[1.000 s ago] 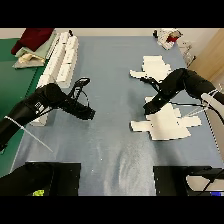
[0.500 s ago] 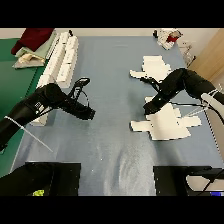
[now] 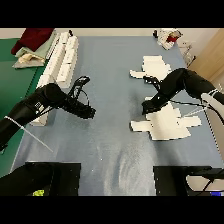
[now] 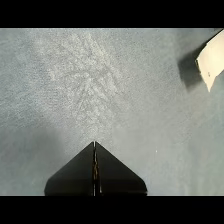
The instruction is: Fold the box.
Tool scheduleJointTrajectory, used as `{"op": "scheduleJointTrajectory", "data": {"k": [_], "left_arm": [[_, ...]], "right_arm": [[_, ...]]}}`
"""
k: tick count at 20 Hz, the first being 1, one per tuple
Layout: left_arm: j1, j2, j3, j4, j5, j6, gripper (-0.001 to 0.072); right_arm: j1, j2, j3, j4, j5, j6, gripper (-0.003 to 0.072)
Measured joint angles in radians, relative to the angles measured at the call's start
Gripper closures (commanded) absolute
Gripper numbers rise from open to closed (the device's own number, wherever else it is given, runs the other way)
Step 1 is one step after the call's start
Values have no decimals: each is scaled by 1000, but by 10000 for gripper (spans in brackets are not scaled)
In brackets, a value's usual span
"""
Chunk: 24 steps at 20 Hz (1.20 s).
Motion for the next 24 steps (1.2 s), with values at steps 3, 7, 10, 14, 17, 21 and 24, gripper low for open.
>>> {"op": "scheduleJointTrajectory", "data": {"k": [3, 7, 10, 14, 17, 21, 24], "left_arm": [[0, 0, 0, -13, 19, 0, 696], [0, 0, 0, -48, 33, 0, 695], [0, 0, 0, -84, 36, 0, 694], [0, 0, 0, -130, 42, 0, 694], [0, 0, 0, -155, 58, 0, 694], [0, 0, 0, -171, 69, 0, 695], [0, 0, 0, -175, 71, 0, 695]], "right_arm": [[-23, 0, 50, -46, -22, 113, 345], [-124, 0, 160, -267, -116, 249, 345], [-286, 0, 200, -443, -171, 296, 345], [-597, -31, 218, -444, -195, 245, 345], [-819, -87, 222, -260, -219, 119, 345], [-990, -163, 224, -56, -247, -55, 345], [-1031, -226, 224, 24, -272, -153, 345]]}}
